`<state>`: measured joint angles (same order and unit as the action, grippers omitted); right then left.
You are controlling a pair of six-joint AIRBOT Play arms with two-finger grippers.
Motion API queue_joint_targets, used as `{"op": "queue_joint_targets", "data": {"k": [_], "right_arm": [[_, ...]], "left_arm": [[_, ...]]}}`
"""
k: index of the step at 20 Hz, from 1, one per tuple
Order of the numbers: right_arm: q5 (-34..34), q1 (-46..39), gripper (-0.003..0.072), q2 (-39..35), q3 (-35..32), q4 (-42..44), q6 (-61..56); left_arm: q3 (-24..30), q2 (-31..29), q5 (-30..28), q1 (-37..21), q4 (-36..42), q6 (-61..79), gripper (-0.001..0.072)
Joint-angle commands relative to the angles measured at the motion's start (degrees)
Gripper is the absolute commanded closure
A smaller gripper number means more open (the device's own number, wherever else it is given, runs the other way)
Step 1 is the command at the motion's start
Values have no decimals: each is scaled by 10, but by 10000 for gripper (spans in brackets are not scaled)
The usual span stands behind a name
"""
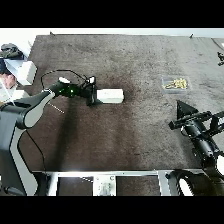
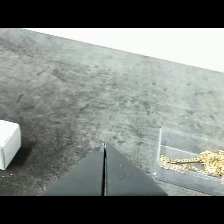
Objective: Fold the box and place the chain.
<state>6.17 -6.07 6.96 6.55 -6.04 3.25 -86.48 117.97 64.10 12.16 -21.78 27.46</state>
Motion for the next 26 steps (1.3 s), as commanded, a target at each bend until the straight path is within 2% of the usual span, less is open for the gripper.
{"op": "queue_joint_targets", "data": {"k": [1, 2, 3, 4, 7, 9, 10, 14, 16, 18, 19, 20, 21, 23, 24, 26], "right_arm": [[-10, 0, 709, -16, -8, -1, 0], [-11, 0, 709, -16, -8, -1, 0], [-10, 0, 709, -16, -8, -1, 0], [-10, 0, 709, -16, -8, -1, 0], [-11, 0, 709, -16, -8, -2, 0], [-10, 0, 709, -16, -8, -1, 0], [-10, 0, 709, -16, -8, -1, 0], [-10, 0, 709, -16, -8, -1, 0], [-10, 0, 709, -16, -8, -1, 0], [-10, 0, 709, -16, -8, -1, 0], [-10, 0, 709, -16, -8, -2, 0], [-10, 0, 709, -16, -8, -1, 0], [-10, 0, 709, -16, -8, -2, 0], [-10, 0, 709, -16, -8, -1, 0], [-10, 0, 709, -16, -8, -1, 0], [-10, 0, 709, -16, -8, -1, 0]], "left_arm": [[0, 0, 1, 0, 2, 0, 474], [0, 0, 3, 0, 2, 0, 475], [0, -1, 3, 0, 9, -1, 506], [0, -4, 7, -1, 18, -5, 692], [-19, -24, -3, -13, 75, -9, 700], [-35, -54, -32, -30, 103, -50, 701], [-40, -75, -68, -41, 103, -81, 701], [-34, -163, -279, -103, 101, -220, 706], [8, -213, -388, -137, 101, -270, 706], [80, -257, -503, -160, 101, -307, 706], [117, -268, -563, -168, 102, -342, 706], [143, -268, -598, -177, 102, -378, 706], [164, -264, -599, -188, 102, -393, 706], [170, -242, -534, -209, 96, -395, 706], [170, -232, -532, -215, 95, -402, 706], [171, -219, -580, -214, 91, -417, 706]]}}
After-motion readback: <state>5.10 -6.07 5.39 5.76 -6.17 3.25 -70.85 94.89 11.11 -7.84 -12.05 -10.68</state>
